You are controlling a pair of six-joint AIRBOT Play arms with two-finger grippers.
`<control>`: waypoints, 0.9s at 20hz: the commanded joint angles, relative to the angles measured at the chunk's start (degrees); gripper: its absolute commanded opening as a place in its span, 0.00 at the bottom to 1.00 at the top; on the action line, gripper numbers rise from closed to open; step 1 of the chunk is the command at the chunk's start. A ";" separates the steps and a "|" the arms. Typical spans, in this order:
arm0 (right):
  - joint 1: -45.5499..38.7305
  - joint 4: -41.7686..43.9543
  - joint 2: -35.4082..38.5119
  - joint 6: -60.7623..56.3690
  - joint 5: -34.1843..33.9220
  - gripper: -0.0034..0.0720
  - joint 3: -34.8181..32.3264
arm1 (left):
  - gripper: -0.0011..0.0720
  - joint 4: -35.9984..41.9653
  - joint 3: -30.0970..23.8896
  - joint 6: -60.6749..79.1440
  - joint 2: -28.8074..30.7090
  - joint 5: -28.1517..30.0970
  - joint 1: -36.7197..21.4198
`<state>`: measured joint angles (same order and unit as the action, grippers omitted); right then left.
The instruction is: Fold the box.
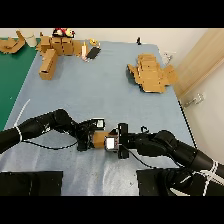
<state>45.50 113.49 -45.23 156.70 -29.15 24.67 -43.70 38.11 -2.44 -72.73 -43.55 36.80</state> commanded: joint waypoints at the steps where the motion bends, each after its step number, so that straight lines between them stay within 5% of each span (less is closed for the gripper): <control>1: -0.02 -0.59 -0.04 0.46 0.94 0.61 0.02 | 0.59 -0.02 0.02 0.04 -0.02 0.02 0.00; 11: -0.02 -0.63 3.87 0.44 1.31 0.57 0.02 | 0.59 -0.02 0.02 0.04 -0.02 0.02 0.00; 18: -0.02 -1.07 1.53 0.44 3.65 0.39 0.02 | 0.59 -0.02 0.02 0.04 -0.02 0.02 0.00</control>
<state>45.50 112.64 -42.78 157.14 -26.76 24.67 -43.70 38.11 -2.39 -72.73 -43.53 36.80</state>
